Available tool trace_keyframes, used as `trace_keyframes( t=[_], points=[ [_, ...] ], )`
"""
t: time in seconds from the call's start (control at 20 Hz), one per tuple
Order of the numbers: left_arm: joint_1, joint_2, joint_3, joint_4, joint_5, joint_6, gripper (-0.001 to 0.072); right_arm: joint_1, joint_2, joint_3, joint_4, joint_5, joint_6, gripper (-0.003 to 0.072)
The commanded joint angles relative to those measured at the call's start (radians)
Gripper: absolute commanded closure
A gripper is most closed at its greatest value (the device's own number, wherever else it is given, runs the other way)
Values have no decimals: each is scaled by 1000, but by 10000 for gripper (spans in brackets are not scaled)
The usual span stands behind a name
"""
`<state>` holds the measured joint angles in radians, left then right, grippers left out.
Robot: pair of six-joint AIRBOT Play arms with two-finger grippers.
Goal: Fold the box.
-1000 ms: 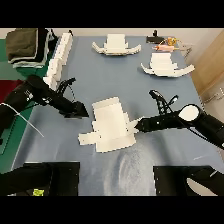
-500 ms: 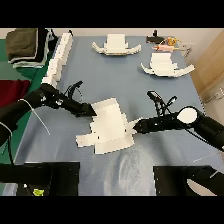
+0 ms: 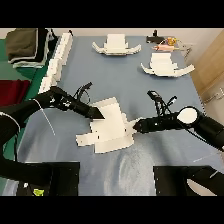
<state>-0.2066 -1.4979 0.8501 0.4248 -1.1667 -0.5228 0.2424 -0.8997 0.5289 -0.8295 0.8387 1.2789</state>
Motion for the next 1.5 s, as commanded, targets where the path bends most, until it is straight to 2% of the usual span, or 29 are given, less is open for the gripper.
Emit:
trace_keyframes(
  t=[0.0,0.05,0.1,0.15,0.2,0.25,0.5,0.55,0.6,0.65,0.7,0.85,1.45],
  points=[
    [-6,-3,13,-28,-42,64,187,1,-8,-1,-2,2,4,682],
    [-6,-3,14,-29,-45,64,188,1,-18,-1,-3,1,4,682],
    [-6,-3,14,-27,-50,64,250,1,-29,-1,-3,1,4,682],
    [-6,-3,14,-20,-63,77,481,1,-37,-1,-3,1,4,682],
    [-6,-3,14,-17,-77,94,580,1,-43,0,-3,0,4,682],
    [-6,-3,14,-17,-83,94,603,1,-47,-1,-4,-1,4,682],
    [-6,-3,14,-17,-83,93,601,1,-47,0,-4,-2,4,682],
    [-6,-3,14,-18,-83,93,580,1,-47,0,-4,-2,4,682],
    [-6,-3,14,-18,-82,92,485,1,-47,0,-4,-2,4,682],
    [-5,-3,14,-21,-82,92,352,1,-47,0,-4,-2,4,682],
    [-5,-3,16,-21,-82,89,336,1,-47,0,-4,-2,4,682],
    [2,-3,33,-21,-83,87,364,1,-47,0,-4,-1,4,682],
    [11,-5,59,-16,-101,85,365,1,-47,0,-4,-2,4,682]
  ],
)
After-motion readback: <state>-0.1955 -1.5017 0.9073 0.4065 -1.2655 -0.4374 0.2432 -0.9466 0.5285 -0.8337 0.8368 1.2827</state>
